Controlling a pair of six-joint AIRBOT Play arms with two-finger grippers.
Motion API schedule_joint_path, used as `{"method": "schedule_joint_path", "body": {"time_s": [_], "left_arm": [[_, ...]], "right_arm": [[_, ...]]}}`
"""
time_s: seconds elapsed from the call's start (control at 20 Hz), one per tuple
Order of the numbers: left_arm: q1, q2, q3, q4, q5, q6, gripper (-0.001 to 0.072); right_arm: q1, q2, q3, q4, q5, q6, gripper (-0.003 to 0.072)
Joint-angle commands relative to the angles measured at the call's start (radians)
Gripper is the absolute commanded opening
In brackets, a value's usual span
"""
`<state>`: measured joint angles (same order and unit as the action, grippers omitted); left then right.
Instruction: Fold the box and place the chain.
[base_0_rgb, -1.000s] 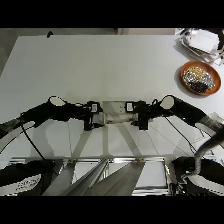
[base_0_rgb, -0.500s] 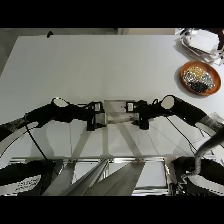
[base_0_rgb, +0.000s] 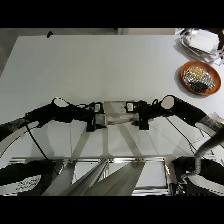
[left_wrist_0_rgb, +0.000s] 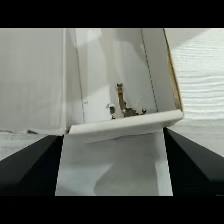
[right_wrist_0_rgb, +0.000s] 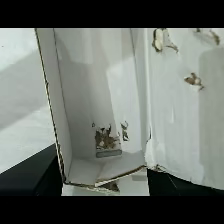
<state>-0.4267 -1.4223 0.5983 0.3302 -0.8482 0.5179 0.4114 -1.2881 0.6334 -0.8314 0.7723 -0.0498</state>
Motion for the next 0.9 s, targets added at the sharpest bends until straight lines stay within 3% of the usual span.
{"method": "schedule_joint_path", "body": {"time_s": [0.0, 0.55, 0.85], "left_arm": [[0.024, 0.020, 0.000, 0.001, -0.021, 0.005, 0.0708], [0.045, 0.028, 0.000, 0.051, -0.085, 0.003, 0.0709], [0.011, 0.021, -0.010, 0.011, 0.001, -0.129, 0.0710]], "right_arm": [[0.001, 0.000, 0.000, -0.002, -0.003, 0.000, 0.0280], [0.001, 0.000, 0.000, -0.002, -0.003, 0.000, 0.0280], [0.001, 0.000, 0.000, -0.003, -0.003, 0.000, 0.0280]]}}
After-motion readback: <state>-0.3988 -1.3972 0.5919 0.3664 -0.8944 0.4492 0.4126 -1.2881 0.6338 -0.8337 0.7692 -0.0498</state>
